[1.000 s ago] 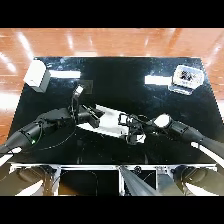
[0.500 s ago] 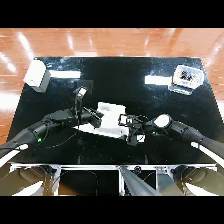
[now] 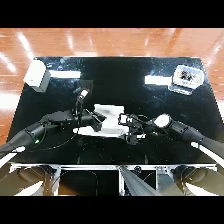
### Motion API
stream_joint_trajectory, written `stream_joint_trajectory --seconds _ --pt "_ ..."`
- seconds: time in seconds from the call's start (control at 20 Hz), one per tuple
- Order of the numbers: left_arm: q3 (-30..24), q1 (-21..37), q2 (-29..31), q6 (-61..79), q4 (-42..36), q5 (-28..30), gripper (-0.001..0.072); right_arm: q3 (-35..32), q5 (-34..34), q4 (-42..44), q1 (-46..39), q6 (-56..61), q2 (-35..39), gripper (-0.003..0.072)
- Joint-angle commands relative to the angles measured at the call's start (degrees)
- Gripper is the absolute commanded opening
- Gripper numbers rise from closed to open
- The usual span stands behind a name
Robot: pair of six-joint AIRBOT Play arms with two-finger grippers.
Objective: Fold the box and place the chain.
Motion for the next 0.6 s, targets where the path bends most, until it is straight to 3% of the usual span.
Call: stream_joint_trajectory --seconds 0.0,0.15,0.25,0.45,0.55 --pt "0.0 0.1 4.3 -10.2 8.6 -1.7 0.0017 0.0 0.3 -0.2 0.0 0.0 0.0 0.0622" --pt "0.0 0.4 9.3 -13.3 20.0 0.8 0.0017 0.0 0.3 -0.2 0.0 0.0 0.0 0.0622" --pt "0.0 3.6 14.5 -13.4 27.6 5.7 0.0018 0.0 0.3 -0.2 0.0 0.0 0.0 0.0622" --pt "0.0 18.1 23.6 -17.9 43.5 19.7 0.0021 0.0 0.3 -0.2 0.0 0.0 0.0 0.0622" --pt "0.0 27.5 25.7 -16.9 46.1 25.7 0.0021 0.0 0.3 -0.2 0.0 0.0 0.0 0.0623"
